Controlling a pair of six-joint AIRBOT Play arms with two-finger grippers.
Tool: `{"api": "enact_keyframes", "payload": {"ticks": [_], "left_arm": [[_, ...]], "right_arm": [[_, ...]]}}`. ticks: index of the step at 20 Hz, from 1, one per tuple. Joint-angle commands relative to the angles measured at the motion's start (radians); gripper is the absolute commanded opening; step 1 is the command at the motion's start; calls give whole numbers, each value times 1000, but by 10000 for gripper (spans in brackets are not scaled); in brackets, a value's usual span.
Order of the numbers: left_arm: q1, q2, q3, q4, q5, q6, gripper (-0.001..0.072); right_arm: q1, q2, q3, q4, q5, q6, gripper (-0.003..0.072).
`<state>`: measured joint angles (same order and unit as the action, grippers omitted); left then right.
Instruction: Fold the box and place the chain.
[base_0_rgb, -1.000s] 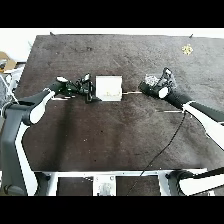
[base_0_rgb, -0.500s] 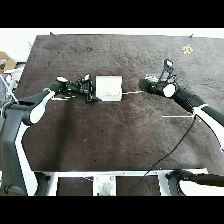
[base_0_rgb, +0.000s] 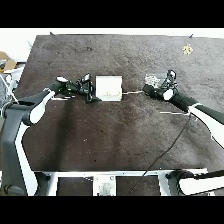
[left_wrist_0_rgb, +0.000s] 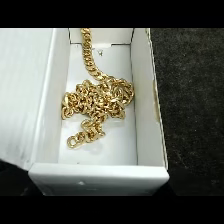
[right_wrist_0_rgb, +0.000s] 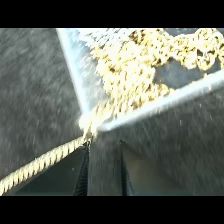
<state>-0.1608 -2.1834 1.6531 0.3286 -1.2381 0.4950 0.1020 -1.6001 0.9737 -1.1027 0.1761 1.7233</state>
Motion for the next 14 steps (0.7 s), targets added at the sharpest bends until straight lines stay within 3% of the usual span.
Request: {"api": "enact_keyframes", "payload": {"ticks": [1,9,12,14], "left_arm": [[0,0,0,1,0,0,224],[0,0,0,0,0,0,224],[0,0,0,0,0,0,224],[0,0,0,0,0,0,224]], "right_arm": [[9,-58,45,57,-34,1,227],[52,-58,59,80,-77,2,222],[48,-55,59,98,-78,9,5],[71,-17,59,97,-55,0,4]]}}
